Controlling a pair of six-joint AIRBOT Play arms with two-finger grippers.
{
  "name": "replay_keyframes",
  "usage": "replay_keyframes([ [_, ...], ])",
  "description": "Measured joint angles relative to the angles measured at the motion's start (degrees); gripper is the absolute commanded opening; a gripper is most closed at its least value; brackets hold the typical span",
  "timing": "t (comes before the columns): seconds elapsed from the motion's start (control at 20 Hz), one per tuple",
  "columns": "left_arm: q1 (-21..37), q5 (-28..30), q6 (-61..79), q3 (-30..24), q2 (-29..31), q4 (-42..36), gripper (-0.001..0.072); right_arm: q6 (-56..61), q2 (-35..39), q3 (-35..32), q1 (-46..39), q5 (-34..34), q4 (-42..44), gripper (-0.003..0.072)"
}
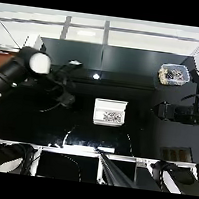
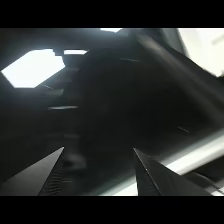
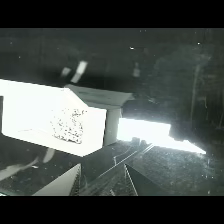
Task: Fold the box and place the chain.
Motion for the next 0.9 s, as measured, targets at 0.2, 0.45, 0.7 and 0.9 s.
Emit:
replay_keyframes([
  [0.2,16.72,4.0,23.96,-14.14,0.83,-25.94,0.0717,1.53,0.0,0.0,0.0,-0.02,0.09,0.0339],
  [0.45,19.56,12.17,61.86,-26.05,0.37,-41.46,0.0712,2.38,0.0,0.0,0.0,-0.07,0.02,0.0339],
  [0.7,9.07,23.78,91.86,-28.2,-2.56,-45.83,0.0712,2.56,0.0,0.0,0.0,-0.15,-0.26,0.0339],
  [0.9,2.64,29.79,102.09,-26.14,-6.47,-49.48,0.0712,2.95,0.0,0.0,0.0,0.13,-0.26,0.0339],
])
